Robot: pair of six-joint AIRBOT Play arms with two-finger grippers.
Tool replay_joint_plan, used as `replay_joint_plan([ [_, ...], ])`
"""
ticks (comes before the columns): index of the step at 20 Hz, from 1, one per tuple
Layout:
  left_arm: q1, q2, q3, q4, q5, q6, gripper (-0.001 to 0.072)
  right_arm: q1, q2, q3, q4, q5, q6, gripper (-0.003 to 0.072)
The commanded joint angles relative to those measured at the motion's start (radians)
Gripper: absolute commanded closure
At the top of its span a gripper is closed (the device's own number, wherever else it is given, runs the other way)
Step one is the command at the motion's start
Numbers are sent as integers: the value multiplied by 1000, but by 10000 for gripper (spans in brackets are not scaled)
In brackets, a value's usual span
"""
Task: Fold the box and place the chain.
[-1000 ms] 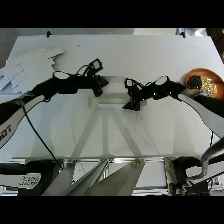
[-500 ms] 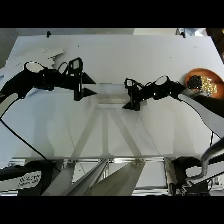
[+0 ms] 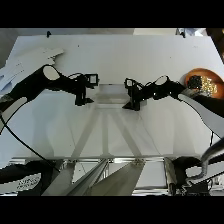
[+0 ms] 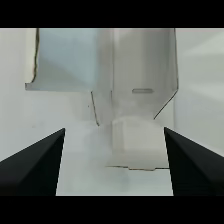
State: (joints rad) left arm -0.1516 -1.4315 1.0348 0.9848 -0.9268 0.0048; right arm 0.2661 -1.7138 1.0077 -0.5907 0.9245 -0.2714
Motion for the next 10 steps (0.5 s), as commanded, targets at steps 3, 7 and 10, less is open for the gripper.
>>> replay_joint_plan([
  [3, -37, -10, 0, 87, 53, -62, 9, 1, 0, 0, 0, 0, 1, 170],
  [7, -53, -42, 0, 87, 39, -62, 9, 1, 0, 0, 0, 0, 1, 170],
  [10, -62, -68, 0, 86, 11, -60, 10, 1, 0, 0, 0, 0, 1, 170],
])
